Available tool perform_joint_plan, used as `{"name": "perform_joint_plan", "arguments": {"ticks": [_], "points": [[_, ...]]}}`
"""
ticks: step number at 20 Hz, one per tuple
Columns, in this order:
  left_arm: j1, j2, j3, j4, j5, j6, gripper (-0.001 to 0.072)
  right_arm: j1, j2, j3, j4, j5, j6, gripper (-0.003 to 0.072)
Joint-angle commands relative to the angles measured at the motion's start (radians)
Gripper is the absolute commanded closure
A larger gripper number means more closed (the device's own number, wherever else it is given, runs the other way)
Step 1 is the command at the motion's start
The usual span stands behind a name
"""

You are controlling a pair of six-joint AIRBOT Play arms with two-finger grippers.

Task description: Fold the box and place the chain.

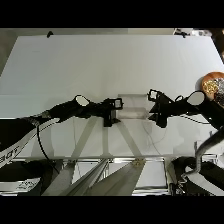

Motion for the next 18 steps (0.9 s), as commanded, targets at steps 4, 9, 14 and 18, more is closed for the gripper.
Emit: {"name": "perform_joint_plan", "arguments": {"ticks": [4,9,14,18], "points": [[0.0,0.001,0.0,0.0,0.001,0.0,0.0212,0.02,-0.04,-0.001,0.147,-0.048,-0.134,0.0392],[0.0,0.001,0.0,0.0,0.001,0.0,0.0212,0.07,-0.04,-0.001,0.147,-0.109,-0.146,0.0392],[0.0,0.001,0.0,0.0,0.001,0.0,0.0212,0.069,-0.04,-0.001,0.143,-0.11,-0.146,0.039],[0.0,0.001,0.0,0.0,0.0,0.0,0.0212,0.069,-0.04,-0.001,0.143,-0.109,-0.137,0.019]]}}
